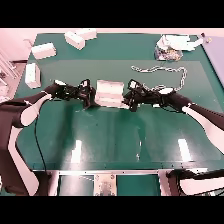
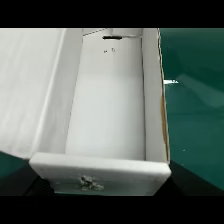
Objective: Fold the box and place the chain.
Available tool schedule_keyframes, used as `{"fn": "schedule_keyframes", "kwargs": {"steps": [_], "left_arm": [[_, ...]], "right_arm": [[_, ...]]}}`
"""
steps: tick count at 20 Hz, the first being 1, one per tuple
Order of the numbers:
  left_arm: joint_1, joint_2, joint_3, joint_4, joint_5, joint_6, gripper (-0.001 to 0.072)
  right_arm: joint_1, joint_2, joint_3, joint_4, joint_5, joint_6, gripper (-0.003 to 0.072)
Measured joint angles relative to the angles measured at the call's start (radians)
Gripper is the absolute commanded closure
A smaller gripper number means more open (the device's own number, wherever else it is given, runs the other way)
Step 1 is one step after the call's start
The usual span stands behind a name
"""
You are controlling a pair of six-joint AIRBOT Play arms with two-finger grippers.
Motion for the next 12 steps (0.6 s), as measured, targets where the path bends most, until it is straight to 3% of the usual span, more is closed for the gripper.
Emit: {"fn": "schedule_keyframes", "kwargs": {"steps": [9,11,12], "left_arm": [[0.0,0.0,0.0,0.0,0.0,0.0,0.0215],[0.0,0.0,0.0,-0.001,0.001,0.0,0.0215],[0.0,0.0,0.0,-0.002,0.002,0.0,0.0215]], "right_arm": [[0.05,-0.03,0.014,0.112,-0.021,-0.122,0.0406],[0.051,-0.039,0.023,0.123,-0.023,-0.134,0.0234],[0.052,-0.043,0.027,0.128,-0.022,-0.136,0.0098]]}}
